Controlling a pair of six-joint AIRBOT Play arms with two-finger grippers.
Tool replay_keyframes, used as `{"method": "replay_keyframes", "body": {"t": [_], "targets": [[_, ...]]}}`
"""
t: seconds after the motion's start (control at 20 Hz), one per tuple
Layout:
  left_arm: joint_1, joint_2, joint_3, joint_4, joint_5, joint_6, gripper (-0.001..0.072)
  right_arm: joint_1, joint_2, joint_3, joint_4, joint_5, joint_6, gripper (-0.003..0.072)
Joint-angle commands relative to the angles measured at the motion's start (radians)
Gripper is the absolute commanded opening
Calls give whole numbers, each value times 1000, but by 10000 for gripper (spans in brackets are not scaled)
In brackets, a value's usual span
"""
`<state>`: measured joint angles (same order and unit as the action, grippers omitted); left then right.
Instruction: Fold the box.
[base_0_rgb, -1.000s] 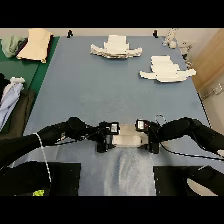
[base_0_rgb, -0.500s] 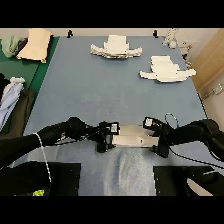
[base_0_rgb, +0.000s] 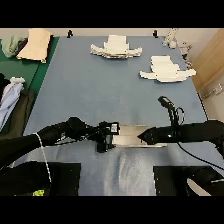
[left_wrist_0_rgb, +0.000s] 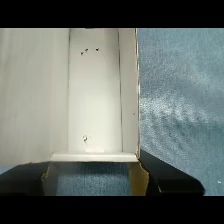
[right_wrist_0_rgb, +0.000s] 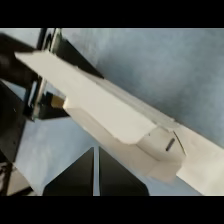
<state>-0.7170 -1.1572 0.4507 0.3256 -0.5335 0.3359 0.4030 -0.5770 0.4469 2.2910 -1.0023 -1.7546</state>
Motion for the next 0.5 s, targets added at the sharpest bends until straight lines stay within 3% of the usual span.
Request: {"method": "replay_keyframes", "body": {"t": [0.0, 0.45], "targets": [[0, -1, 0, 0, 0, 0, 447, 0, -82, 14, 87, 214, 63, 0], [0, -1, 0, 0, 0, 0, 447, 0, -538, 165, 10, 242, 15, -1]]}}
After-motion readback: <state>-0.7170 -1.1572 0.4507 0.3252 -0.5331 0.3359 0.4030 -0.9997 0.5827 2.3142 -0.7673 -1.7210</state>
